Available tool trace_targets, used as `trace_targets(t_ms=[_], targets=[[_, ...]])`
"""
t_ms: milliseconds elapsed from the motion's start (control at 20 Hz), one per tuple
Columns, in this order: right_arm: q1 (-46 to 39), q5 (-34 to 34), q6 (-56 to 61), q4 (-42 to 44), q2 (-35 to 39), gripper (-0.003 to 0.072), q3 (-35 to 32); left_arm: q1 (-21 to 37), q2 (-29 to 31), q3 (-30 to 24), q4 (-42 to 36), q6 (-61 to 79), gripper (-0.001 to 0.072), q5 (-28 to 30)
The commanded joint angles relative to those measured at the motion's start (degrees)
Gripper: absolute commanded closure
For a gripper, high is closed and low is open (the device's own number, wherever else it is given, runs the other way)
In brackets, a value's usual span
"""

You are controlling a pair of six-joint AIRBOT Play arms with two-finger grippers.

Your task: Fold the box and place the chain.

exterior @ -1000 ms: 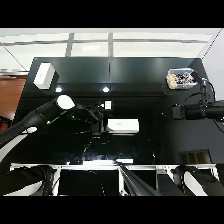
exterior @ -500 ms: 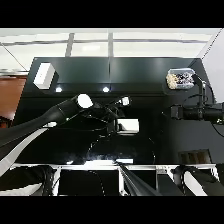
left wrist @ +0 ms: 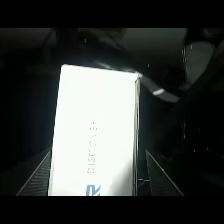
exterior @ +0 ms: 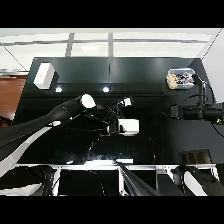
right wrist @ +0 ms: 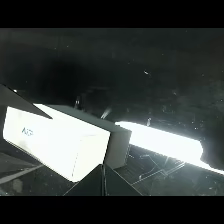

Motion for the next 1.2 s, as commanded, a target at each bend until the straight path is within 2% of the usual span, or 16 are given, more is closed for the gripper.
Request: trace_targets(t_ms=[0, 400, 650, 700, 800, 950, 1050, 1150], targets=[[0.00, -0.04, -0.20, 0.00, 0.02, 0.0674, 0.00, -0.02, -0.24, 0.09, 0.42, 0.13, -0.0006, 0.31], [0.00, -0.04, -0.17, 0.00, 0.02, 0.0674, 0.00, -2.27, -0.76, 0.09, 5.05, 0.11, -0.0006, 0.98], [0.00, -0.33, -0.17, -0.04, 0.02, 0.0674, 0.00, -6.05, -3.15, 0.07, 11.61, -1.31, -0.0006, 6.71], [0.00, -0.46, -0.17, -0.07, 0.02, 0.0674, 0.00, -6.71, -3.15, 0.09, 12.66, -1.36, 0.0013, 7.61], [0.00, -0.57, -0.17, -0.20, 0.02, 0.0674, 0.00, -7.13, -2.64, 1.27, 14.84, -3.26, 0.0364, 6.03], [0.00, -0.33, -0.17, -0.20, 0.02, 0.0674, 0.00, -5.25, 1.36, 1.97, 19.12, -14.95, 0.0378, 5.07], [0.00, -0.37, -0.17, -0.22, 0.02, 0.0674, 0.00, -1.99, 4.74, 1.90, 27.58, -26.93, 0.0378, 1.95], [0.00, -0.37, -0.17, -0.24, 0.02, 0.0674, 0.00, 3.21, 7.72, 1.40, 37.20, -39.15, 0.0378, -4.20]])
